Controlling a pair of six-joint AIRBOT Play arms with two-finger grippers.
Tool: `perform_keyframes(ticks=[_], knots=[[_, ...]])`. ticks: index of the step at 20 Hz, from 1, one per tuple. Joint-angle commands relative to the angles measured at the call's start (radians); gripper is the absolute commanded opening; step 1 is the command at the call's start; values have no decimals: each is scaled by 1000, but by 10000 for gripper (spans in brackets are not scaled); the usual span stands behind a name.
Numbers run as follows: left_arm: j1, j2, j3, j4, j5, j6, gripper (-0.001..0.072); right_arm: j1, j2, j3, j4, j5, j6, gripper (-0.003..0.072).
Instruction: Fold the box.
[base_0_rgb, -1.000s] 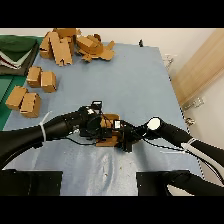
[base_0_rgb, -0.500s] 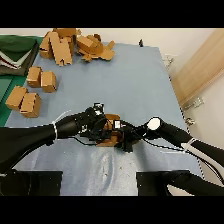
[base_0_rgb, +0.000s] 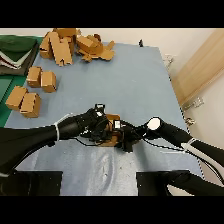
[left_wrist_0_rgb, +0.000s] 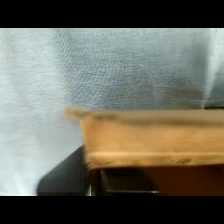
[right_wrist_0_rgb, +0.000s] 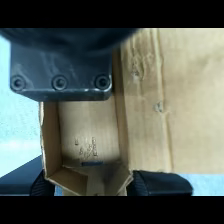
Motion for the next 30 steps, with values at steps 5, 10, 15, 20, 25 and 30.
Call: perform_keyframes(ticks=[5, 10, 15, 20, 25, 30], knots=[[0, 3, 30, -24, 13, -21, 422, 0, 0, 0, 1, 0, 1, 441], [0, 18, 33, -31, 10, -23, 524, 0, 0, 0, 1, 0, 1, 441], [2, 25, 33, -18, -43, -26, 523, 0, 0, 0, 1, 0, 1, 441], [2, 26, 33, 29, -81, -48, 524, 0, 0, 0, 1, 1, 1, 441], [18, 54, 33, 37, -64, -48, 524, 0, 0, 0, 1, 0, 2, 441], [33, 97, 33, 38, -50, -49, 524, 0, 0, 0, 1, 0, 2, 441]])
